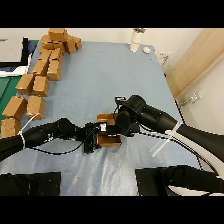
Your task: Fold the box.
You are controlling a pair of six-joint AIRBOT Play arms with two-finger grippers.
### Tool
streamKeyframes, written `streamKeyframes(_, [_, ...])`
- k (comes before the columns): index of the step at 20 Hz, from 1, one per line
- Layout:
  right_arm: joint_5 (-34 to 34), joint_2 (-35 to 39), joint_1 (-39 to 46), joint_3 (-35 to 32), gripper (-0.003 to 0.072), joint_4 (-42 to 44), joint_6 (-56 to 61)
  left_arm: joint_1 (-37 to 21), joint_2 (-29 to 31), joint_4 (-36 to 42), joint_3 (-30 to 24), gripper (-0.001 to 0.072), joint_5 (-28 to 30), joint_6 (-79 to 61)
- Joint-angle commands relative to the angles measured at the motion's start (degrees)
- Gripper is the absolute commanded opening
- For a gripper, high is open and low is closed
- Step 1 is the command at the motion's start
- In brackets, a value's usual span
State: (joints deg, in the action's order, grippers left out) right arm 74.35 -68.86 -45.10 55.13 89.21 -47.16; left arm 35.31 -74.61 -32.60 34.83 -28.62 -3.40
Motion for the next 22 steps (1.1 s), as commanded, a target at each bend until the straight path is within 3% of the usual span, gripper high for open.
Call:
streamKeyframes(1, [0.6, 1.1, 0.1, 0.0, 0.0453, -0.4, 1.3, 0.0, 0.0, 0.0, 0.0, 0.0422, 0.0, 0.0])
streamKeyframes(2, [0.6, 1.1, 0.1, 0.0, 0.0441, -0.5, 1.6, 0.0, 0.0, 0.0, 0.0, 0.0422, 0.0, 0.0])
streamKeyframes(3, [0.6, 1.1, 0.1, 0.0, 0.0362, -0.9, 1.9, 0.0, 0.0, 0.0, 0.0, 0.0422, 0.0, 0.0])
streamKeyframes(4, [0.6, 1.1, 0.1, 0.0, 0.0349, -1.4, 2.3, 0.0, 0.0, 0.0, 0.0, 0.0422, 0.0, 0.0])
streamKeyframes(10, [0.8, 1.1, 0.2, 0.0, 0.0339, -2.0, 2.3, 0.0, 0.0, 0.0, 0.0, 0.0422, 0.0, 0.0])
streamKeyframes(12, [1.7, 1.1, 0.2, 0.0, 0.0149, -3.3, 2.4, 0.0, 0.0, 0.0, 0.0, 0.0422, 0.0, 0.0])
streamKeyframes(13, [2.6, 1.1, 0.2, 0.0, 0.013, -4.5, 2.8, 0.0, 0.0, 0.0, 0.0, 0.0422, 0.0, 0.0])
streamKeyframes(14, [3.5, 1.1, 0.3, 0.0, 0.0035, -6.1, 2.9, 0.0, 0.0, 0.0, 0.0, 0.0422, 0.0, 0.0])
streamKeyframes(18, [1.2, 0.8, 6.5, 0.0, 0.0002, -5.5, -1.4, 0.0, 0.0, 0.0, 0.0, 0.0422, 0.0, 0.0])
streamKeyframes(20, [-5.2, -0.6, 16.6, 0.0, 0.0002, 1.6, -10.5, 0.0, 0.0, 0.0, 0.0, 0.0422, 0.0, 0.0])
streamKeyframes(22, [-13.0, -3.9, 30.8, 0.0, 0.0001, 23.1, -29.0, 0.0, 0.0, 0.0, 0.0, 0.0422, 0.0, 0.0])
